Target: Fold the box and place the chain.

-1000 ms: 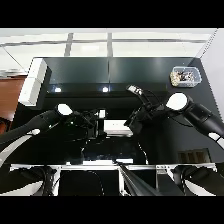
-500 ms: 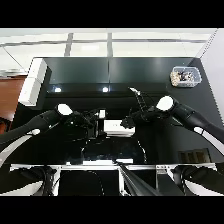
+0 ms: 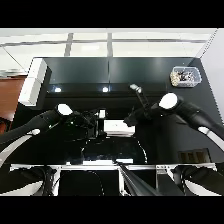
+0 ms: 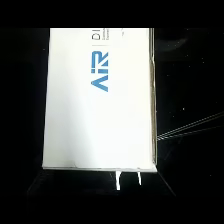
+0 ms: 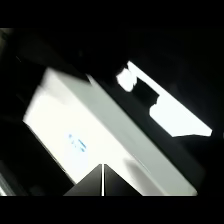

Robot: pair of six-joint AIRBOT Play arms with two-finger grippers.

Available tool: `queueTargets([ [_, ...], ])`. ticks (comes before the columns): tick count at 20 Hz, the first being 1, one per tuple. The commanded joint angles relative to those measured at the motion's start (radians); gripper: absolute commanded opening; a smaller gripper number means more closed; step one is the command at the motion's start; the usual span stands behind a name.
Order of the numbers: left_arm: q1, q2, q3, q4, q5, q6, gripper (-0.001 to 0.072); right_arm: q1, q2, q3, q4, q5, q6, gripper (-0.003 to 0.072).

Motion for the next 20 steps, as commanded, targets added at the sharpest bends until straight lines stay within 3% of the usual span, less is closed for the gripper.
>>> queueTargets([
  [1, 0.0, 0.0, 0.002, 0.002, 0.0, 0.001, 0.0407, -0.064, 0.114, 0.06, -0.043, 0.084, -0.041, 0.0016],
  [5, 0.0, 0.001, 0.003, 0.002, 0.0, -0.003, 0.0407, -0.249, 0.224, 0.075, -0.211, 0.113, 0.022, 0.0017],
  [11, 0.0, 0.011, 0.005, 0.002, -0.005, -0.036, 0.0413, -0.4, 0.227, 0.072, -0.575, 0.139, 0.168, 0.0016],
  [12, 0.0, 0.023, 0.008, 0.003, -0.005, -0.036, 0.0506, -0.401, 0.227, 0.072, -0.575, 0.146, 0.175, 0.0016],
  [13, 0.001, 0.042, 0.01, 0.002, 0.001, -0.039, 0.072, -0.4, 0.227, 0.072, -0.566, 0.153, 0.177, 0.0016],
  [17, 0.002, 0.141, 0.04, 0.093, -0.021, -0.12, 0.072, -0.4, 0.227, 0.072, -0.556, 0.17, 0.201, 0.0016],
  [20, -0.016, 0.171, 0.088, 0.068, -0.061, -0.137, 0.0717, -0.4, 0.227, 0.071, -0.539, 0.166, 0.201, 0.0016],
])
